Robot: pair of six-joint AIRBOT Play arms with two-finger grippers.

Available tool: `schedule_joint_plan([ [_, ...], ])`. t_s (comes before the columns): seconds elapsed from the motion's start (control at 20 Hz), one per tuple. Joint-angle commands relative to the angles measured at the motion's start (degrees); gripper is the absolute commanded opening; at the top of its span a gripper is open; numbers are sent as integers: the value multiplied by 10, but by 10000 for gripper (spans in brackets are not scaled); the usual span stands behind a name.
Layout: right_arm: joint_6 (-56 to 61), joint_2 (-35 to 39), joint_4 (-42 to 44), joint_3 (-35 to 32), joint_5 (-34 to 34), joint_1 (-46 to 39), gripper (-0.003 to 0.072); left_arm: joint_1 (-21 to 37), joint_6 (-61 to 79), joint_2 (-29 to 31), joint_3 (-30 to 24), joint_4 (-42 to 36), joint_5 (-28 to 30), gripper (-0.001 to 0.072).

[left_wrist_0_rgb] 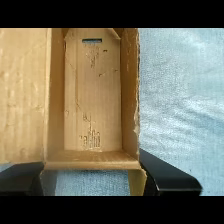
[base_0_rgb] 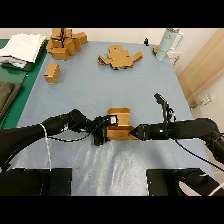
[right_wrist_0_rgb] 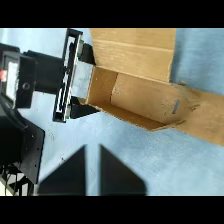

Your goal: Fold the box.

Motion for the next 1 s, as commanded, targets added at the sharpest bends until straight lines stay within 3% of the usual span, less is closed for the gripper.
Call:
schedule_joint_plan([
  [0.0, 24, -46, -1, 1, 50, 0, 5, 0, 0, 0, 0, 0, 0, 463],
  [0.25, -102, -214, -1, 70, 60, 0, 4, 0, 0, 0, 0, 0, 0, 463],
  [0.55, -166, -310, -36, 196, 60, 0, 4, 0, 0, 0, 0, 0, 0, 463],
  [0.95, -198, -414, -38, 184, 60, 0, 3, 0, 0, 0, 0, 0, 0, 463],
])
